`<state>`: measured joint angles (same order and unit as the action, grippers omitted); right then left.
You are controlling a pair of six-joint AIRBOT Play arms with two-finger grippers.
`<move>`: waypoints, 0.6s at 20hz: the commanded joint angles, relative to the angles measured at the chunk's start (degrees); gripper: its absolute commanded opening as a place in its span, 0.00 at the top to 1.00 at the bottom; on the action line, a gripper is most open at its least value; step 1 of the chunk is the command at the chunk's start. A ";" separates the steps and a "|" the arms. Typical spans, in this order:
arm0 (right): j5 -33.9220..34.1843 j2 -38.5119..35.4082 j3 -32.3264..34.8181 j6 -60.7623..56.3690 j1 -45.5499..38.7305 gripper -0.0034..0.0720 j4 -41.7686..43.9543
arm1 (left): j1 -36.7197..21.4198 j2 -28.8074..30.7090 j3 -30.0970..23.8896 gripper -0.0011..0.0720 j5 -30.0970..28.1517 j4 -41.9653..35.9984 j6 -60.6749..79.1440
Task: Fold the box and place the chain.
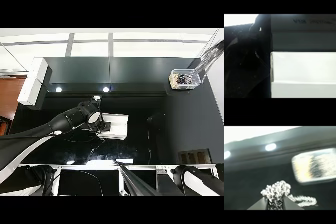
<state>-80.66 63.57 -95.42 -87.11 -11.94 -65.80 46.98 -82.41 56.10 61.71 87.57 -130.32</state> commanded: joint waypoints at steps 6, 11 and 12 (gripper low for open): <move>-11.87 -14.86 22.62 2.97 13.18 0.95 10.75 | -0.04 -0.02 0.04 0.95 -0.11 0.00 0.00; -2.95 -14.84 34.23 2.71 23.69 0.95 17.18 | -0.04 -0.02 0.04 0.95 -0.11 0.00 0.00; -1.03 -14.84 35.89 2.69 25.66 0.95 18.08 | -0.04 -0.02 0.04 0.95 -0.11 0.00 0.00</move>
<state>-86.67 49.19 -65.45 -84.31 8.01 -51.59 46.98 -82.41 56.10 61.63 87.57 -130.32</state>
